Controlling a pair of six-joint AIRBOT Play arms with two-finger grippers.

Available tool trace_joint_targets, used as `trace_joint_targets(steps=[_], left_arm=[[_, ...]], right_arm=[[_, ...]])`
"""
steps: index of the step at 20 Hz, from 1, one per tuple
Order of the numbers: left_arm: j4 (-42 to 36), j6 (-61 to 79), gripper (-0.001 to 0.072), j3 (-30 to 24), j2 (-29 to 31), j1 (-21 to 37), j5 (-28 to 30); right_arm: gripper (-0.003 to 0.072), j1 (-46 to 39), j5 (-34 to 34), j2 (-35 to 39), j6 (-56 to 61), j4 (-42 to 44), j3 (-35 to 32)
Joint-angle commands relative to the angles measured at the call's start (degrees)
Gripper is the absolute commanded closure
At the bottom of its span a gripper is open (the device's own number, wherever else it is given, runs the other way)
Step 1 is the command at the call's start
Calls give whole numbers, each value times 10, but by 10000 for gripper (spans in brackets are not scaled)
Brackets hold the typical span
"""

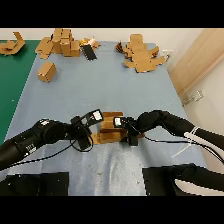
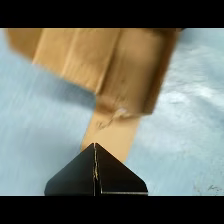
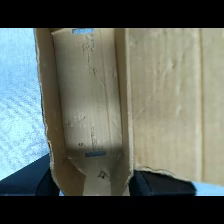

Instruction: Fold the box.

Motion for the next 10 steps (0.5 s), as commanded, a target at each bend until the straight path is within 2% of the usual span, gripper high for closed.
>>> trace_joint_targets(steps=[1,3,5,8,10], left_arm=[[238,-444,696,0,45,21,-103],[243,-634,696,-2,46,72,-183],[150,-634,696,-17,41,126,-217],[-13,-558,697,-46,34,174,-167],[-60,-550,697,-62,27,176,-123]], right_arm=[[168,0,0,0,0,0,0],[168,0,0,0,0,0,0],[169,0,0,0,0,0,0],[168,0,0,0,0,0,0],[168,0,0,0,0,1,0]])
